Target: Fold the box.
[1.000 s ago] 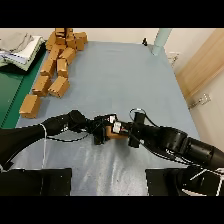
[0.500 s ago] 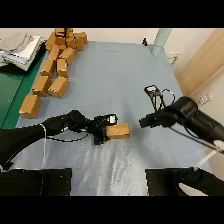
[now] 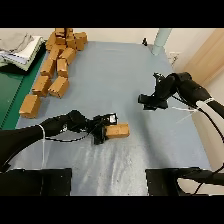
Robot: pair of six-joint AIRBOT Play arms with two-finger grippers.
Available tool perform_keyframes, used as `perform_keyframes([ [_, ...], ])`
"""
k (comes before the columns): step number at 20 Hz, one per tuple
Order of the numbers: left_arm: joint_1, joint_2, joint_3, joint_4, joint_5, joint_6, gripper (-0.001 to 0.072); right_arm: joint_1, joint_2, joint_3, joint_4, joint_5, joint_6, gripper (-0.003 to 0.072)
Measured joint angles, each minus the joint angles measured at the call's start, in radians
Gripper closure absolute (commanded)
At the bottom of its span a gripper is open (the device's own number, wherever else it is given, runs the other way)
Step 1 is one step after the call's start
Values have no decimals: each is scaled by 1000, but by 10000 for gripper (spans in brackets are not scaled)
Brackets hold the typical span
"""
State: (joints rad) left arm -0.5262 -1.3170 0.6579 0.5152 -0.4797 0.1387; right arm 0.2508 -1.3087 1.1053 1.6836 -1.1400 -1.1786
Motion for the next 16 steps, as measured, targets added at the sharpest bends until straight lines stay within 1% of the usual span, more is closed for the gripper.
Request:
perform_keyframes([
  [2,31,49,1,18,63,-93,308,-5,-13,11,16,6,0,681],
  [3,55,76,1,45,68,-157,308,-7,-17,14,21,6,0,681],
  [5,139,135,1,145,82,-338,308,-10,-23,19,24,10,0,681],
  [7,258,182,1,307,58,-550,308,-11,-25,22,30,13,0,681],
  [10,471,218,1,522,-5,-825,308,-12,-27,23,30,14,0,681],
  [13,640,230,0,620,-69,-969,308,-12,-28,23,33,14,0,681],
  [16,746,231,0,666,-116,-1034,308,-13,-28,24,33,14,0,681],
])
